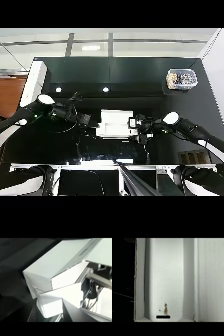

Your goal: Fold the box and place the chain.

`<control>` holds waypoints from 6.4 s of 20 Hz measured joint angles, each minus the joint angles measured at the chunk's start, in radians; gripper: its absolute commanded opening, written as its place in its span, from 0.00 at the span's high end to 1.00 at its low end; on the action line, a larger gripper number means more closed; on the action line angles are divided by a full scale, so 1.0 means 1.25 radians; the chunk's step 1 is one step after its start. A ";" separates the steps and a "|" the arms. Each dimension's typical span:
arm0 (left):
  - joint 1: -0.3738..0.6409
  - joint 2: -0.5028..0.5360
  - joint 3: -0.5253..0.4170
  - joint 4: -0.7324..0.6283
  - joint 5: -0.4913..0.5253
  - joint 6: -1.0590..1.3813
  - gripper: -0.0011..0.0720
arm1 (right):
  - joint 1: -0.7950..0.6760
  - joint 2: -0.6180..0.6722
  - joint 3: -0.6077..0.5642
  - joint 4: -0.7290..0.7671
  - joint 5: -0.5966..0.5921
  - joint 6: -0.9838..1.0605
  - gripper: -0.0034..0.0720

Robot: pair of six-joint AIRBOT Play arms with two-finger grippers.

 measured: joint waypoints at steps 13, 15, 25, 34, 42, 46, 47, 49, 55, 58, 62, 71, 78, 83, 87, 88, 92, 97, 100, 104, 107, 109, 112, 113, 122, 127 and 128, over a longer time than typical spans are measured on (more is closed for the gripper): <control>-0.174 0.000 0.131 0.233 0.056 -0.306 0.19 | 0.000 0.000 0.000 0.001 -0.003 0.002 0.36; -0.186 0.000 0.147 0.249 0.077 -0.342 0.19 | 0.000 0.000 0.000 0.000 -0.003 0.002 0.36; -0.226 0.000 0.170 0.272 0.091 -0.444 0.30 | 0.000 0.000 0.000 0.000 -0.003 0.002 0.36; -0.305 0.000 0.171 0.377 0.178 -0.632 0.30 | 0.000 0.000 0.000 0.000 -0.004 0.003 0.36; -0.337 -0.001 0.171 0.496 0.186 -0.761 0.30 | 0.000 0.000 0.000 0.002 -0.003 0.003 0.36; -0.374 -0.003 0.171 0.590 0.172 -0.837 0.30 | 0.000 0.000 0.000 0.001 -0.003 0.003 0.36; -0.385 -0.002 0.171 0.616 0.172 -0.859 0.30 | 0.000 0.000 0.000 0.001 -0.003 0.003 0.36; -0.407 -0.005 0.171 0.654 0.169 -0.899 0.30 | 0.000 0.000 0.000 0.001 -0.003 0.003 0.36; -0.471 -0.046 0.211 0.731 0.140 -0.999 0.30 | 0.000 0.000 0.000 0.001 -0.003 0.003 0.36; -0.485 -0.055 0.223 0.744 0.141 -1.051 0.30 | 0.000 0.000 0.000 0.000 -0.003 0.003 0.36; -0.492 -0.059 0.230 0.746 0.149 -1.095 0.70 | 0.000 0.000 0.000 0.000 -0.003 0.003 0.36; -0.493 -0.060 0.232 0.745 0.156 -1.125 0.43 | 0.000 0.000 0.000 0.000 -0.003 0.003 0.36; -0.493 -0.061 0.235 0.770 0.149 -1.144 0.83 | 0.000 0.000 0.000 0.000 -0.003 0.003 0.36; -0.500 -0.061 0.235 0.780 0.158 -1.144 0.95 | 0.000 0.000 0.001 0.001 -0.003 0.003 0.28; -0.502 -0.062 0.237 0.785 0.168 -1.135 0.95 | -0.002 0.001 0.001 -0.004 -0.020 0.047 0.04; -0.502 -0.062 0.239 0.793 0.167 -1.133 0.95 | -0.003 0.004 0.001 -0.011 -0.021 0.061 0.04; -0.502 -0.060 0.256 0.853 0.136 -1.130 0.95 | -0.013 0.054 0.000 -0.064 0.002 0.124 0.04; -0.503 -0.061 0.263 0.869 0.116 -1.128 0.95 | -0.018 0.110 0.000 -0.116 0.027 0.177 0.04; -0.509 -0.061 0.264 0.860 0.110 -1.128 0.95 | -0.008 0.119 0.000 -0.125 0.030 0.166 0.05; -0.515 -0.062 0.264 0.854 0.120 -1.134 0.95 | -0.002 0.113 0.000 -0.127 0.031 0.155 0.41; -0.516 -0.062 0.264 0.853 0.124 -1.137 0.95 | -0.001 0.110 0.000 -0.117 0.034 0.162 0.63; -0.516 -0.062 0.264 0.853 0.125 -1.138 0.95 | 0.000 0.108 0.000 -0.108 0.036 0.178 0.64; -0.517 -0.062 0.264 0.851 0.127 -1.139 0.95 | 0.000 0.107 0.000 -0.094 0.035 0.193 0.64; -0.517 -0.062 0.264 0.849 0.128 -1.140 0.95 | 0.000 0.106 0.000 -0.083 0.031 0.196 0.64; -0.517 -0.062 0.264 0.833 0.131 -1.146 0.95 | 0.000 0.068 0.000 0.048 -0.004 0.164 0.64; -0.517 -0.062 0.264 0.827 0.134 -1.146 0.95 | 0.000 0.062 0.000 0.060 0.006 0.159 0.37; -0.517 -0.062 0.264 0.826 0.134 -1.145 0.95 | 0.000 0.061 0.000 0.060 0.007 0.159 0.37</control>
